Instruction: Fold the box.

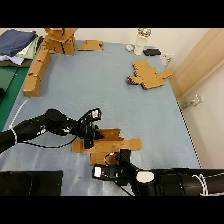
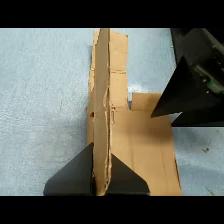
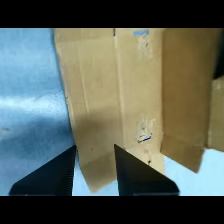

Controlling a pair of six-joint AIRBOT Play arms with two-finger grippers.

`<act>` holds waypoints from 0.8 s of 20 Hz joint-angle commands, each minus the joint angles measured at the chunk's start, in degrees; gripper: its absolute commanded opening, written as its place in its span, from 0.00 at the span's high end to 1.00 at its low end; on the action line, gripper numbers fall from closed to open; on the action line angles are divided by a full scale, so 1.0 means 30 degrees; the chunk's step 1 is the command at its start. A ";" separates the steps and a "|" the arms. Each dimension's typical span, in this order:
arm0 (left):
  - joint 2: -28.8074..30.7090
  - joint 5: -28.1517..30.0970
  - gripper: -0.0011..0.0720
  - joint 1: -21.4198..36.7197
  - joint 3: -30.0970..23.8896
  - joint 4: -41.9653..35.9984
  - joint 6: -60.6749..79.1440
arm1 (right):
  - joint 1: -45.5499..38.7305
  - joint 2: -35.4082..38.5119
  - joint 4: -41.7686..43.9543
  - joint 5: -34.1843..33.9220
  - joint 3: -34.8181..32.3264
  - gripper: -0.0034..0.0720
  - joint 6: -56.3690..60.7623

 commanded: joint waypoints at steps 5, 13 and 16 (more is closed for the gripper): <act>-0.0007 -0.0044 0.97 0.0000 0.0015 0.0000 0.0007 | 0.0022 -0.0138 -0.2295 -0.0976 0.0481 0.46 0.4532; -0.0007 -0.0044 0.97 0.0007 0.0015 0.0000 0.0007 | 0.0015 -0.0138 -0.2375 -0.1931 0.0619 0.45 0.5493; -0.0007 -0.0044 0.97 0.0000 0.0015 0.0000 0.0007 | 0.0015 -0.0138 -0.2222 -0.1778 0.0612 0.27 0.5595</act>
